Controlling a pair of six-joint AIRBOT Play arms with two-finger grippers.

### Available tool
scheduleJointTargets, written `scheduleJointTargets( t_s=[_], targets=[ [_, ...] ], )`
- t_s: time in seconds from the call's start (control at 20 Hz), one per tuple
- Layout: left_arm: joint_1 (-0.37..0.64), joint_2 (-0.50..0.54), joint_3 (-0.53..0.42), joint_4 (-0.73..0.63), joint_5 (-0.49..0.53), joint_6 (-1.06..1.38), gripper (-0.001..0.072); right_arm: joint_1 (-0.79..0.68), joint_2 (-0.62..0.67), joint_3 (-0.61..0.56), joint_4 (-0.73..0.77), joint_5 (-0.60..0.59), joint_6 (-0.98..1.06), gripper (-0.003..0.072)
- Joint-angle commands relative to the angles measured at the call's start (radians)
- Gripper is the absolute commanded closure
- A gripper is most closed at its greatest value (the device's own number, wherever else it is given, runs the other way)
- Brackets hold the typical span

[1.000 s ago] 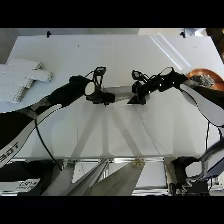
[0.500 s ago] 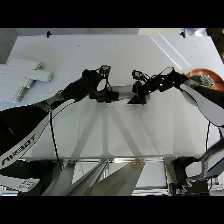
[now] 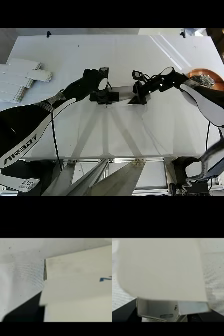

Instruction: Fold the box and place the chain.

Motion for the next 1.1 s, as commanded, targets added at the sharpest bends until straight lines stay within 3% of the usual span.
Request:
scheduleJointTargets(
  t_s=[0.0,0.3,0.5,0.65,0.85,1.05],
  targets=[
    [0.002,0.029,0.001,0.009,0.005,-0.003,0.0289,0.001,0.0,0.0,0.001,-0.002,0.001,0.0279],
    [0.033,0.13,0.0,-0.011,-0.008,0.082,0.0289,0.001,0.0,0.0,0.002,-0.002,0.001,0.0279],
    [0.097,0.202,0.0,-0.132,-0.089,0.301,0.029,0.001,0.0,0.0,0.002,-0.002,0.001,0.0279],
    [0.162,0.251,-0.04,-0.245,-0.093,0.69,0.0294,0.001,0.0,0.0,0.001,-0.002,0.001,0.0279],
    [0.273,0.328,-0.216,-0.457,0.05,1.386,0.0294,0.001,0.0,0.0,0.002,-0.002,0.001,0.0279],
    [0.412,0.304,-0.384,-0.689,0.088,1.901,0.0291,0.001,0.0,0.0,0.001,-0.002,0.001,0.0279]
  ],
)
